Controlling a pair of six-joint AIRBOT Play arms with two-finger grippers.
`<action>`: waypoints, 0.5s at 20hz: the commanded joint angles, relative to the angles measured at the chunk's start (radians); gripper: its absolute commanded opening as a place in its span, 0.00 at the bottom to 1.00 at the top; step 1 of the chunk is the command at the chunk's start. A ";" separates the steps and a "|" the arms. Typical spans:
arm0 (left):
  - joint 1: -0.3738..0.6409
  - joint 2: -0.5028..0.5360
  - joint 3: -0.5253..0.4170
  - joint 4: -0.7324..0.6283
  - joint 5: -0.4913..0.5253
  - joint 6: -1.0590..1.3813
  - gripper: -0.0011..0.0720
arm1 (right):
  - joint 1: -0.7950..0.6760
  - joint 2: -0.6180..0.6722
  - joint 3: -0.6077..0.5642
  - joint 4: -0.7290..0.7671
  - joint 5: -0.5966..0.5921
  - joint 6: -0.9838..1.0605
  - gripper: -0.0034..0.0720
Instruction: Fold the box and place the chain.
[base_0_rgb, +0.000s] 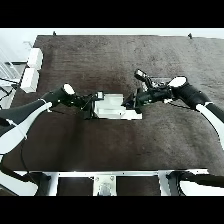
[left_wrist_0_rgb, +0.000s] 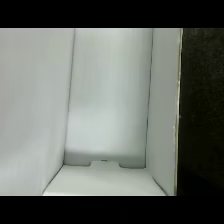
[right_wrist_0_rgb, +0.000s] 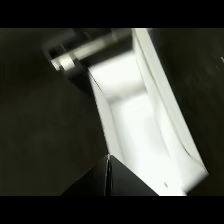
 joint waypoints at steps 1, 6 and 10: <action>0.001 0.000 0.000 0.000 0.007 -0.009 0.74 | 0.095 -0.014 -0.002 0.150 -0.106 0.012 0.05; 0.001 0.000 0.000 0.000 0.007 -0.053 0.74 | 0.152 -0.084 -0.001 0.193 -0.333 0.012 0.05; 0.001 0.000 0.000 0.000 0.007 -0.053 0.74 | 0.153 -0.094 0.000 0.196 -0.411 0.004 0.05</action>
